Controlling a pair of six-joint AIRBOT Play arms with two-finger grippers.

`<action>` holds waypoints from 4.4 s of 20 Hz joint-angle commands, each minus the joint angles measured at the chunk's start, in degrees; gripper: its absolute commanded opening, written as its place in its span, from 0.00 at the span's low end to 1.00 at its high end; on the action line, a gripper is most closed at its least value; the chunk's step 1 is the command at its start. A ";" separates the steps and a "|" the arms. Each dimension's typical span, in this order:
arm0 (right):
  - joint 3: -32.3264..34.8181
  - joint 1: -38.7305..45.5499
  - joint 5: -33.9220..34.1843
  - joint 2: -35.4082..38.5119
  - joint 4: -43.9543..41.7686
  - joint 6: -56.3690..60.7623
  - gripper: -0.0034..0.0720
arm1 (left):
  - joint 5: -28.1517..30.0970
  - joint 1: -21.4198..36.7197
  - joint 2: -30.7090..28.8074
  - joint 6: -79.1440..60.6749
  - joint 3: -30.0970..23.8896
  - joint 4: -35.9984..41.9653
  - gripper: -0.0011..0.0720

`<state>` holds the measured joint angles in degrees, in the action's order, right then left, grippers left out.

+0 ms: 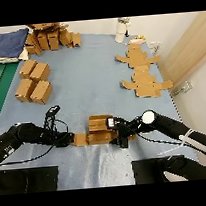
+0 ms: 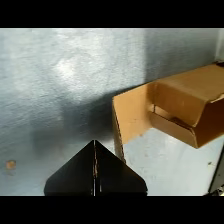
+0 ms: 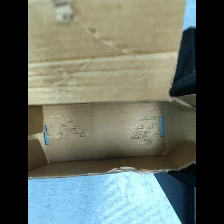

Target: Fold the box.

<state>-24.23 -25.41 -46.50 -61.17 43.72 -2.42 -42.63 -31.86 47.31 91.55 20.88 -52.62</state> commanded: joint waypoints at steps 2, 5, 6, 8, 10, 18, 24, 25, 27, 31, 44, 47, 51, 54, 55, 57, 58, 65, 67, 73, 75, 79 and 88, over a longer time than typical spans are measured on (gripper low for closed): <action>0.02 -0.02 -0.02 0.04 -0.02 0.00 0.71 | 2.25 0.04 0.68 -5.07 -0.59 7.96 0.03; 0.02 -0.02 -0.02 0.04 -0.02 0.02 0.71 | 4.11 0.02 0.68 -10.19 -2.32 16.55 0.03; 0.02 -0.02 -0.02 0.04 -0.02 0.02 0.71 | 4.37 0.04 0.68 -13.46 -2.56 20.26 0.03; 0.02 -0.02 0.00 0.04 -0.02 0.00 0.71 | 4.63 0.04 0.68 -15.50 -2.56 22.23 0.03; 0.02 -0.02 -0.02 0.04 -0.02 0.02 0.71 | 4.72 0.04 0.68 -15.56 -2.56 22.47 0.03; 0.02 -0.02 0.00 0.04 -0.02 0.00 0.71 | 3.48 0.17 0.68 -24.59 -2.49 33.81 0.03; 0.02 -0.02 -0.02 0.04 -0.02 0.00 0.71 | 3.19 0.15 0.68 -24.70 -2.49 34.84 0.48; 0.02 -0.02 -0.02 0.04 -0.02 0.00 0.71 | 3.10 0.15 0.72 -24.68 -2.49 34.58 0.38; 0.02 -0.02 -0.02 0.04 -0.02 0.02 0.71 | 3.06 0.15 1.60 -24.68 -2.49 34.58 0.33; 0.02 -0.02 -0.02 0.04 -0.02 0.02 0.71 | 3.13 0.15 4.52 -24.68 -2.49 35.69 0.33; 0.02 -0.02 -0.02 0.04 -0.02 0.00 0.71 | 4.33 0.09 4.83 -29.40 -2.49 44.13 0.33; 0.02 -0.02 0.00 0.04 -0.02 0.00 0.71 | 4.04 0.09 4.83 -32.37 -2.49 44.06 0.33; 0.02 -0.02 0.00 0.04 -0.02 0.00 0.71 | 4.70 0.02 4.83 -28.30 -2.12 42.62 0.43; 0.02 -0.02 0.00 0.04 -0.02 0.00 0.71 | 4.90 -0.39 4.83 -19.45 0.02 32.46 0.43; 0.02 -0.02 0.00 0.04 -0.02 0.02 0.71 | 5.09 -1.46 4.83 -14.93 1.36 27.21 0.43; 0.02 -0.02 0.00 0.04 -0.02 0.00 0.71 | 5.77 -5.25 4.83 -5.01 4.50 17.09 0.43; 0.02 -0.02 0.00 0.04 -0.02 0.00 0.71 | 6.56 -7.61 4.85 1.18 6.08 11.54 0.43; 0.02 -0.02 0.00 0.04 -0.02 0.02 0.71 | 5.81 -20.17 9.94 28.55 15.63 -12.87 0.43; 0.02 -0.02 0.00 0.04 -0.02 0.00 0.71 | 4.35 -21.75 13.40 28.52 18.91 -13.38 0.43; 0.02 -0.02 0.00 0.04 -0.02 0.00 0.71 | -4.52 -26.05 20.98 38.58 25.38 -26.56 0.43; 0.02 -0.02 0.00 0.04 -0.04 0.00 0.71 | -5.51 -27.17 20.94 41.62 26.32 -30.27 0.43; 0.02 -0.02 0.00 0.04 -0.02 0.00 0.71 | -6.10 -27.52 21.53 44.02 26.56 -30.38 0.43; 0.02 -0.02 0.00 0.04 -0.04 0.02 0.71 | -11.76 -31.76 28.46 50.99 34.14 -35.28 0.43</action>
<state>-24.23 -25.41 -46.50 -61.17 43.70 -2.42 -52.58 -62.85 73.54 140.84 52.88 -87.22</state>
